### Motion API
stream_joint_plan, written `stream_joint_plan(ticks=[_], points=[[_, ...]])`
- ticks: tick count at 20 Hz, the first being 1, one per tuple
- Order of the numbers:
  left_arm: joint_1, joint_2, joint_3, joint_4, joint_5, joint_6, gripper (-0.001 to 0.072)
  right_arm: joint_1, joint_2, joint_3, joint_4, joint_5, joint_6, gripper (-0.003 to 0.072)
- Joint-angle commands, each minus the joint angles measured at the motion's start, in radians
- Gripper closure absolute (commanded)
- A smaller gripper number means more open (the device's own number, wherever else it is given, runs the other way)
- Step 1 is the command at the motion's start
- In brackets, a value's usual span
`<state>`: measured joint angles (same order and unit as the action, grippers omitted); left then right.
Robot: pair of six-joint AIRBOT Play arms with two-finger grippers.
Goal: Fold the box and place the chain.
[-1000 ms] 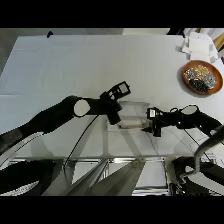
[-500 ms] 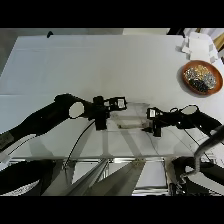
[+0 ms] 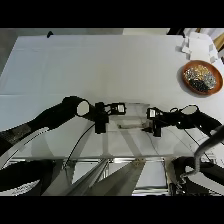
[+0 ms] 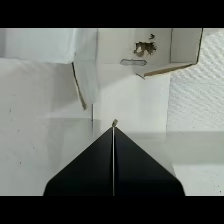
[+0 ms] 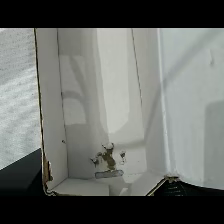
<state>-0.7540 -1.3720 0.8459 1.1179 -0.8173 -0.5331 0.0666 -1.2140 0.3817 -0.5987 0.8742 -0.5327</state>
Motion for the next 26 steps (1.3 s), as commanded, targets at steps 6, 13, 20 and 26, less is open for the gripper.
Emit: stream_joint_plan(ticks=[6, 13, 20, 26], points=[[0.002, -0.016, -0.001, -0.014, 0.018, 0.048, 0.0479, 0.0, 0.0, 0.0, 0.0, 0.0, 0.0, 0.0392], [0.001, -0.016, 0.0, -0.101, 0.044, 0.218, 0.0478, 0.0, 0.0, 0.0, 0.0, 0.001, 0.0, 0.0392], [0.002, -0.019, -0.001, -0.101, 0.046, 0.219, 0.0479, 0.0, 0.0, 0.0, 0.0, 0.001, 0.0, 0.0392], [-0.001, -0.04, -0.001, -0.101, 0.042, 0.219, 0.0479, 0.0, 0.0, 0.0, 0.0, 0.0, 0.0, 0.0392]])
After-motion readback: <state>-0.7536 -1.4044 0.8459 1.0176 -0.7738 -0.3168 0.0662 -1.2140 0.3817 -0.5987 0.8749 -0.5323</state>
